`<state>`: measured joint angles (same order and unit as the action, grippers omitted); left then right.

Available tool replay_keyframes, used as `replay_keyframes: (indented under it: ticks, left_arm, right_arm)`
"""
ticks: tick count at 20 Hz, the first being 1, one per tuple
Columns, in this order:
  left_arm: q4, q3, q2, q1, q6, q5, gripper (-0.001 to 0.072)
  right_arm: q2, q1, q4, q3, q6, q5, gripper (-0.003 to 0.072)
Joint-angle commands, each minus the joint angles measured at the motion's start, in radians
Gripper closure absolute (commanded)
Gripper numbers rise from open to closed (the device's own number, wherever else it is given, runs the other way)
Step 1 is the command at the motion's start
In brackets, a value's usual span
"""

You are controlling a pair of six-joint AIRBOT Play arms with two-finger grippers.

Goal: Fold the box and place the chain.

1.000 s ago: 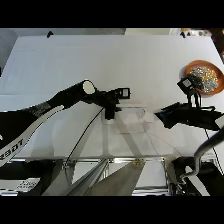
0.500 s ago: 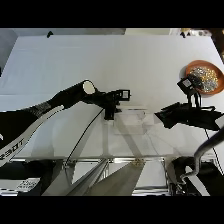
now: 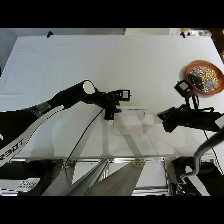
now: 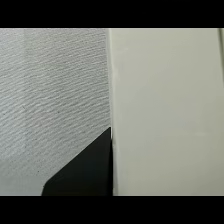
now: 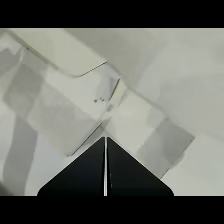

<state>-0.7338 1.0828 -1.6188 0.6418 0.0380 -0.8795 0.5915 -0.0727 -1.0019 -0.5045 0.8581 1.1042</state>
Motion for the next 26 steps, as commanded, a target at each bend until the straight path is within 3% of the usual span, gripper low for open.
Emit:
replay_keyframes:
  ticks: [1,3,5,9,10,11,13,14,16,20,26]
  left_arm:
    - [0.0,0.0,0.0,0.0,0.0,0.0,0.0701]
    - [0.0,0.0,0.0,0.0,0.0,0.0,0.0701]
    - [0.0,0.0,0.0,0.0,0.0,0.0,0.0701]
    - [0.0,0.0,0.0,0.0,0.0,0.0,0.0701]
    - [0.0,0.0,0.0,0.0,0.0,0.0,0.0701]
    - [0.0,0.0,0.0,0.0,0.0,0.0,0.0701]
    - [0.0,0.0,0.0,0.0,0.0,0.0,0.0701]
    - [0.0,0.0,0.0,0.0,0.0,0.0,0.0701]
    - [0.0,0.0,0.0,0.0,0.0,0.0,0.0701]
    - [0.0,0.0,0.0,0.0,0.0,0.0,0.0701]
    - [0.0,0.0,0.0,0.0,0.0,0.0,0.0701]
  right_arm:
    - [0.011,-0.001,0.098,0.011,-0.247,0.148,0.0671]
    - [0.032,-0.009,0.172,0.048,-0.41,0.176,0.067]
    - [0.059,-0.064,0.147,0.076,-0.521,0.157,0.0669]
    - [0.103,-0.206,0.121,0.08,-0.523,0.083,0.0649]
    - [0.111,-0.234,0.093,0.08,-0.523,0.062,0.0535]
    - [0.121,-0.258,0.045,0.08,-0.523,0.037,0.0346]
    - [0.124,-0.269,-0.017,0.107,-0.527,-0.06,0.0077]
    - [0.123,-0.269,-0.06,0.129,-0.529,-0.114,-0.0012]
    - [0.108,-0.269,-0.147,0.183,-0.571,-0.209,-0.0012]
    - [0.079,-0.338,-0.145,0.278,-0.654,-0.426,-0.0012]
    - [0.08,-0.463,-0.137,0.307,-0.643,-0.576,-0.0012]
